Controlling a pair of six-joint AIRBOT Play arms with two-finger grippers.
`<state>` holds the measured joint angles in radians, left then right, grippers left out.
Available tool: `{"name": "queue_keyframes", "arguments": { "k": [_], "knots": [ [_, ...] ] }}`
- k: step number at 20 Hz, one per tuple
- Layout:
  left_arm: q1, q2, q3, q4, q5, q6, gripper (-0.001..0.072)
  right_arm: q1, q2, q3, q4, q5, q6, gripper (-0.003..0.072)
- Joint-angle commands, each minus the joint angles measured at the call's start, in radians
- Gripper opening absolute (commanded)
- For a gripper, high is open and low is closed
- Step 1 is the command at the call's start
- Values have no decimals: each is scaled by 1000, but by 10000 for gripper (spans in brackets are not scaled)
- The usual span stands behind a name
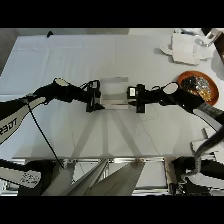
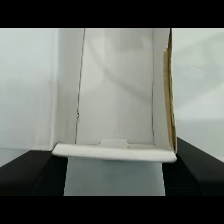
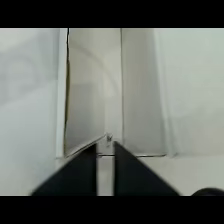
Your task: Fold the box and place the chain.
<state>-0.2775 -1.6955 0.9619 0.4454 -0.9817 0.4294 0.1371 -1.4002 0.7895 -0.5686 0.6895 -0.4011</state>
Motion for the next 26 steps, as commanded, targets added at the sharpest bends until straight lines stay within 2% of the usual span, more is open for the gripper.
{"name": "queue_keyframes", "arguments": {
  "k": [1, 5, 13, 17, 18, 19, 20, 24, 26],
  "knots": [
    [0, 0, 0, 0, 5, 0, 393, 1, 0, 0, 19, 2, 0, 10],
    [0, 0, 0, 0, 5, 0, 393, 1, 18, 0, 16, 0, 0, 9],
    [0, 0, 0, 0, 5, 0, 393, -21, 143, 0, 3, -2, 18, 9],
    [0, 0, 0, 0, 5, 0, 393, -80, 137, -1, -140, -2, 168, 9],
    [0, 0, 0, 0, 5, 0, 393, -90, 130, -1, -161, 1, 174, 70],
    [0, 0, 0, 0, 5, 0, 393, -92, 116, -1, -174, 4, 172, 266],
    [0, 0, 0, 0, 5, 0, 393, -91, 96, -1, -176, 6, 164, 404],
    [0, 0, 0, 0, 5, 0, 393, -66, -8, -1, -173, 5, 146, 398],
    [0, 0, 0, 0, 5, 0, 393, -43, -44, -1, -107, 5, 111, 396]
  ]
}}
